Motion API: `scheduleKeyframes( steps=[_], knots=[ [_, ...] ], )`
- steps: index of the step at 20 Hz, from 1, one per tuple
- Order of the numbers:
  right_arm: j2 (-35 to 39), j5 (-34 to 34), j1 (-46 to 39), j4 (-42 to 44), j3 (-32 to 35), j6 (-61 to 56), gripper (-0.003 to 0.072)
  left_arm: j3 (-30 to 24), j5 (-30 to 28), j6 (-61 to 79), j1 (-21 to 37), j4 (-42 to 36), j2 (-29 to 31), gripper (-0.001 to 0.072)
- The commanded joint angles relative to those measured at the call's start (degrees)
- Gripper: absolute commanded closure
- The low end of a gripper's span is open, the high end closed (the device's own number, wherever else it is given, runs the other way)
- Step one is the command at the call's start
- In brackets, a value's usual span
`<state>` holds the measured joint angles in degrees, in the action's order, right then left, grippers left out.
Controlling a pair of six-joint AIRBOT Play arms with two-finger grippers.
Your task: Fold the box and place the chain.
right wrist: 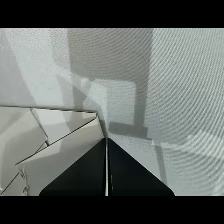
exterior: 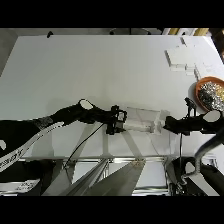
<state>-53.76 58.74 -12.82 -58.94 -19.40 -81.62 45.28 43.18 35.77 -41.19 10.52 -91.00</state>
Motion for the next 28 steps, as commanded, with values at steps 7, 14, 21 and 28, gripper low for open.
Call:
scheduleKeyframes(
  steps=[7,14,21,28],
  knots=[
    [2.49,0.81,-2.58,0.7,0.02,2.36,0.0667,0.02,-0.04,0.04,0.02,-0.02,0.0,0.0641],
    [2.43,1.2,-2.78,0.61,0.04,19.58,0.0667,0.02,-0.07,0.04,0.02,0.0,0.0,0.0641],
    [3.1,4.74,-2.78,6.23,0.04,20.7,0.0667,0.02,-0.07,0.04,0.02,0.0,0.0,0.0641],
    [11.19,8.17,-2.71,11.43,0.04,20.68,0.0665,0.02,-0.07,0.04,0.02,-0.02,0.0,0.0641]
  ],
)
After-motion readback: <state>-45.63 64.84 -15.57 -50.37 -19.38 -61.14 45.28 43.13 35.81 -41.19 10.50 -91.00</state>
